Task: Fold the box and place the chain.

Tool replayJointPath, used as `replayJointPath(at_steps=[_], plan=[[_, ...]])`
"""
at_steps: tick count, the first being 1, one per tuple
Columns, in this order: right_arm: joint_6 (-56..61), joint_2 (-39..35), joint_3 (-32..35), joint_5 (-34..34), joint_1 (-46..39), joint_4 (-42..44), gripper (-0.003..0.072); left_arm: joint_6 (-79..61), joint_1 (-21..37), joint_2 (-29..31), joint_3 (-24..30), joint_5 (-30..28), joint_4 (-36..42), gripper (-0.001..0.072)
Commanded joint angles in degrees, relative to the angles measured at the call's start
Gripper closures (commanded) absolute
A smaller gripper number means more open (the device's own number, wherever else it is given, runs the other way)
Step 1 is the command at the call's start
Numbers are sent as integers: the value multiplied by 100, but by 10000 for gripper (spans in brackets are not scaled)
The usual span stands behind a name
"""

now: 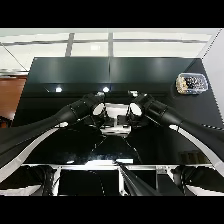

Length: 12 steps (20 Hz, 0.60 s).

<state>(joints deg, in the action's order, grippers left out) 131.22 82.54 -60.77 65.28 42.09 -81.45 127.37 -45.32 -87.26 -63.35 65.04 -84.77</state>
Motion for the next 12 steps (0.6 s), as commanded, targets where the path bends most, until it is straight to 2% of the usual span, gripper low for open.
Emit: replayJointPath(at_steps=[1, 5, 7, 8, 9, 12], plan=[[48, 68, -2, 0, 7, -26, 393, 0, 2, 2, -4, 0, -2, 680], [59, 188, -2, -15, 13, 59, 393, -2, 2, 2, -4, -2, -4, 680], [55, 195, -2, -20, 13, 59, 570, 0, 2, 2, -4, -2, -2, 681], [57, 195, -2, -59, 13, 70, 574, -2, 2, 2, -4, -2, -2, 680], [59, 195, -2, -90, 13, 85, 671, 0, 2, 2, -4, -2, -2, 680], [59, 195, -2, -118, 13, 83, 671, -2, 2, 2, -4, -2, -4, 680]])
